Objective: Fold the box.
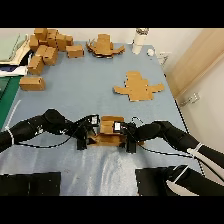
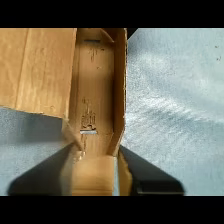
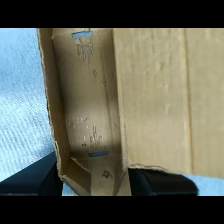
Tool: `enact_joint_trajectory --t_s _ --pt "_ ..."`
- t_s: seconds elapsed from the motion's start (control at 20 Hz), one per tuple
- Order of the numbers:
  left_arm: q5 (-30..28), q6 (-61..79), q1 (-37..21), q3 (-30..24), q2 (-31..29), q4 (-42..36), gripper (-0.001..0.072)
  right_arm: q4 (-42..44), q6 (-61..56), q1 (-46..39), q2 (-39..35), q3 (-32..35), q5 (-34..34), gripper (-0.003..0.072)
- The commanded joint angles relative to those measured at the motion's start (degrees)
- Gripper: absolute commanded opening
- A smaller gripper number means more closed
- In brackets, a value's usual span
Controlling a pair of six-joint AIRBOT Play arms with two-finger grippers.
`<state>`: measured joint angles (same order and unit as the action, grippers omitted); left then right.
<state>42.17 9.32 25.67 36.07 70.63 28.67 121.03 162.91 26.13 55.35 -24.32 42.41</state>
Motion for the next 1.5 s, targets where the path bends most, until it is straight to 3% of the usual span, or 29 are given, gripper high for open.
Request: enact_joint_trajectory --t_s 0.0,0.45,0.5,0.55,0.6,1.1,1.15,1.25,1.4,1.45 --pt "-0.79 2.84 0.09 0.00 0.85 -1.16 0.0289 0.02 -0.02 -0.02 -0.02 0.00 -0.11 0.0499" --pt "-2.45 12.33 1.51 -0.07 3.04 -7.89 0.0288 0.02 -0.02 -0.02 -0.02 0.00 -0.11 0.0498" --pt "-2.82 12.35 1.51 -0.07 3.04 -7.96 0.0262 0.02 -0.02 -0.02 -0.02 0.00 -0.11 0.0499" --pt "-2.78 12.85 1.51 -0.07 3.04 -8.04 0.0132 0.02 -0.02 -0.02 -0.02 0.00 -0.09 0.0499" --pt "-2.78 13.40 1.51 -0.09 3.06 -8.55 0.0116 0.02 -0.02 -0.02 -0.02 0.00 -0.11 0.0499" --pt "-2.58 13.86 3.08 -0.13 4.79 -15.85 0.0118 0.02 -0.02 -0.02 -0.02 0.00 -0.11 0.0498" --pt "-2.64 13.84 3.41 -0.04 4.98 -15.65 0.0123 0.02 -0.02 -0.02 -0.02 0.00 -0.09 0.0498" --pt "-2.62 13.84 3.63 -0.02 4.70 -15.74 0.0328 0.02 -0.02 -0.04 -0.02 0.00 -0.11 0.0498" --pt "-2.54 13.51 3.63 -0.09 4.33 -15.52 0.0331 0.02 -0.02 -0.02 -0.02 0.00 -0.09 0.0498" --pt "-2.27 13.57 3.63 -0.09 4.26 -15.54 0.0362 0.02 -0.02 -0.02 -0.02 0.00 -0.09 0.0499"
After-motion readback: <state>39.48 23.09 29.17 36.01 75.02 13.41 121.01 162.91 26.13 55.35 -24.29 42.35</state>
